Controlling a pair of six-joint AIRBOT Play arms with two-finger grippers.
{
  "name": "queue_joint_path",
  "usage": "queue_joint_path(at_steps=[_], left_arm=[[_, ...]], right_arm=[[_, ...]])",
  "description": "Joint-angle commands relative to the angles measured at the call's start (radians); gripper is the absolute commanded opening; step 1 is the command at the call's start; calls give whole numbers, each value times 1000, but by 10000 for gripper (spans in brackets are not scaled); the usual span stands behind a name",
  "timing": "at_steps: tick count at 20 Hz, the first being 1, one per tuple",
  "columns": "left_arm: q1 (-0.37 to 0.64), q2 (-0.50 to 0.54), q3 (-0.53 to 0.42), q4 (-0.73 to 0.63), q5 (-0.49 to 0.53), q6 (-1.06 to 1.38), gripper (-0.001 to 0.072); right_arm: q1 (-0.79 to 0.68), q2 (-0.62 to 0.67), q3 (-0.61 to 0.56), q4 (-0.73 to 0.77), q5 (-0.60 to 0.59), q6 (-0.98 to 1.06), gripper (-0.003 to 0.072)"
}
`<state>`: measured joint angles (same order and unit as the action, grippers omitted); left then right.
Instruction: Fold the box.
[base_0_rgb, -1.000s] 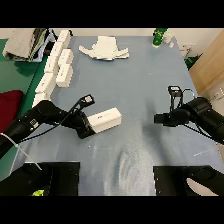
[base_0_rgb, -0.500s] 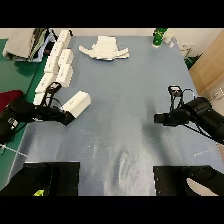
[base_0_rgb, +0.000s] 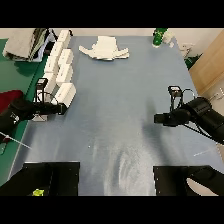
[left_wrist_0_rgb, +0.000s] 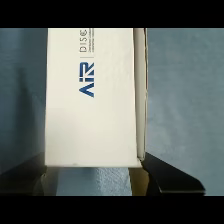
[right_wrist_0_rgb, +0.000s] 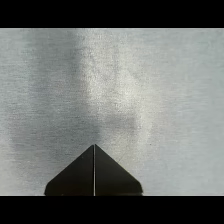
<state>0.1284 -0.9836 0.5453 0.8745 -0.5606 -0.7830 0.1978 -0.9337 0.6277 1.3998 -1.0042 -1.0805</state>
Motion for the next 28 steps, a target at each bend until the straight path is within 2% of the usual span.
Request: queue_joint_path(at_steps=[1,4,6,11,19,28], left_arm=[[4,-56,0,-70,182,-2,520],[4,-95,0,-71,302,3,520],[4,-127,2,-69,334,9,520],[2,-249,76,-67,330,8,520],[2,-367,228,-67,314,8,520],[-71,-382,244,-63,317,66,520]], right_arm=[[0,0,1,3,-1,0,9],[0,0,1,3,0,0,9],[0,-1,0,3,1,0,9],[0,-1,1,5,3,1,9],[0,-1,0,14,27,1,9],[0,-1,0,14,35,0,9]])
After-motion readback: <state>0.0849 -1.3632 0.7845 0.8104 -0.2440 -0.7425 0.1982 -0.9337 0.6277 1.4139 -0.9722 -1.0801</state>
